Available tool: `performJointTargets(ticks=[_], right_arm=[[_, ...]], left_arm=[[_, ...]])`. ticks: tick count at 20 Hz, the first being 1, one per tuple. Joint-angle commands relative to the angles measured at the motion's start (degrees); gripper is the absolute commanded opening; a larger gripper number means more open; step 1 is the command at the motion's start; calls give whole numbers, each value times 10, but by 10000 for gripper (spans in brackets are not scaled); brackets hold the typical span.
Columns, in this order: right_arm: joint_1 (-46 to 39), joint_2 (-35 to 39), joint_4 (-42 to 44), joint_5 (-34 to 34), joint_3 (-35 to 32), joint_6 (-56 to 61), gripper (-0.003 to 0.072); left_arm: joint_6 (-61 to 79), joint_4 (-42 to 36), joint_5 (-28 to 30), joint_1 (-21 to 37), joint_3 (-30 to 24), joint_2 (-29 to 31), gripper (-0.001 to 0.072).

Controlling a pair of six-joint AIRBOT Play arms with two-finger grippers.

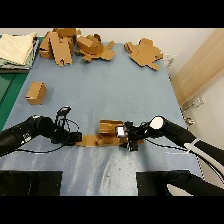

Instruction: Fold the box.

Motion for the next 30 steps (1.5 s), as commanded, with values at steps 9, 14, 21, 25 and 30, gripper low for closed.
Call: performJointTargets(ticks=[9, 14, 21, 25, 30], right_arm=[[0, 0, 0, 0, 0, 0, 453], [0, 0, 0, 0, 0, 0, 453], [0, 0, 0, 0, 0, 0, 452], [0, 0, 0, 0, 0, 0, 453], [0, 0, 0, 0, 0, 0, 453]], left_arm=[[156, -228, 28, -6, 0, 12, 14], [183, -289, 33, -5, 0, 12, 14], [199, -311, 32, -6, 0, 12, 15], [198, -322, 42, -6, 0, 12, 282], [204, -337, 52, -6, 1, 12, 282]])
